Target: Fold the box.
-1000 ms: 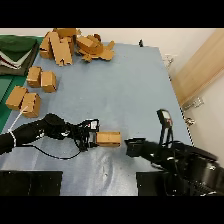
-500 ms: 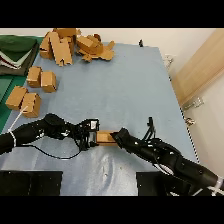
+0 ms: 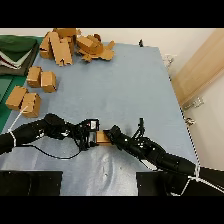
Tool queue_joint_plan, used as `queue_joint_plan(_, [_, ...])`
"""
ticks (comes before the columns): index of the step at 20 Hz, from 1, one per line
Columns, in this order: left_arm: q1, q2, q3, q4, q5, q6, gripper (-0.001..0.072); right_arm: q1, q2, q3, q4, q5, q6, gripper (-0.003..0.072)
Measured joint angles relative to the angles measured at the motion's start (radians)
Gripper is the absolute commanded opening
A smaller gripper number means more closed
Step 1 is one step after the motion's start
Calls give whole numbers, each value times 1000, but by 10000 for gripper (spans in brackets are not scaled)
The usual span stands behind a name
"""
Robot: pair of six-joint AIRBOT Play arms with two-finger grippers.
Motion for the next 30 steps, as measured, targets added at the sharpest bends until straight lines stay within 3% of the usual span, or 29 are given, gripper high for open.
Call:
queue_joint_plan(12, [0, 0, 0, 1, -2, 1, 457, 33, -18, 4, 16, 60, 0, 1])
queue_joint_plan(20, [1, 0, 0, 5, -4, -2, 456, 86, 11, 5, 40, -84, 0, 1])
queue_joint_plan(23, [1, 0, 0, 6, -4, 5, 457, 121, 37, 5, 58, -87, 0, 1])
queue_joint_plan(25, [-3, -2, 0, -9, 12, 0, 456, 136, 58, 7, 62, -55, 0, 1])
queue_joint_plan(30, [-1, -1, 0, -2, 2, 0, 456, 143, 140, 5, 62, 178, 0, 1])
